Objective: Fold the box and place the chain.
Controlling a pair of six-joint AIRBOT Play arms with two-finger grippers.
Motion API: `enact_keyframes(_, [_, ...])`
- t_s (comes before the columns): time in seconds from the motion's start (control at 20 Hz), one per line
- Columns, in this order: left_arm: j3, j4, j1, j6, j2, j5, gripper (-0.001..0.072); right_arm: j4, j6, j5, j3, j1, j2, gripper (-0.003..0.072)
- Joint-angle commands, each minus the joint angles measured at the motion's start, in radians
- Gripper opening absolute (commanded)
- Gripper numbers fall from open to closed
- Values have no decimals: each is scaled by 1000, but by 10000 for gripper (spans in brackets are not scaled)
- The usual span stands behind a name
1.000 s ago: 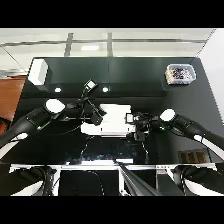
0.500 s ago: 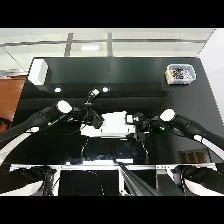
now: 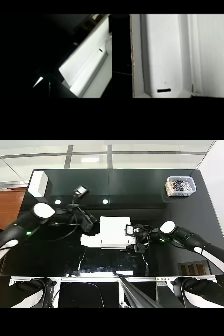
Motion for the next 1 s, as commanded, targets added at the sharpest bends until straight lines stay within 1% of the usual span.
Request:
enact_keyframes(0.0, [-15, 60, 69, 0, 148, -117, 23, -1, -1, 4, 0, 0, 0, 168])
enact_keyframes(0.1, [-71, 43, 65, 6, 225, -159, 24, -1, -1, 4, 0, 0, 0, 168])
enact_keyframes(0.15, [-116, 18, 56, 34, 253, -196, 24, -1, -1, 4, 0, 0, 0, 168])
enact_keyframes(0.2, [-162, 9, 43, 58, 270, -223, 24, -2, -1, 4, 0, 0, 0, 169])
enact_keyframes(0.25, [-211, 11, 26, 81, 274, -225, 29, -1, -1, 4, 0, 0, 0, 169])
enact_keyframes(0.3, [-250, 13, 11, 96, 271, -195, 150, -1, -1, 4, 0, 0, 0, 169])
enact_keyframes(0.4, [-305, 18, -13, 97, 267, -81, 663, -1, -1, 4, 0, 0, 0, 169])
enact_keyframes(0.45, [-318, 39, -23, 100, 265, -9, 718, -1, -1, 4, 0, 0, 0, 168])
enact_keyframes(0.5, [-321, 76, -33, 108, 261, 47, 718, -1, -1, 4, 0, 0, 0, 168])
enact_keyframes(0.55, [-321, 103, -45, 180, 254, 84, 717, -1, -1, 4, 0, 1, 0, 169])
enact_keyframes(0.65, [-321, 109, -64, 497, 239, 102, 716, -1, -1, 4, 0, 0, 0, 168])
enact_keyframes(0.7, [-319, 110, -69, 606, 229, 102, 715, -1, -1, 4, 0, 0, 0, 168])
enact_keyframes(0.85, [-299, 120, -73, 649, 156, 100, 693, -1, -1, 4, 0, 0, 0, 168])
enact_keyframes(0.95, [-281, 111, -77, 652, 100, 97, 693, -1, -1, 4, 0, 0, 0, 168])
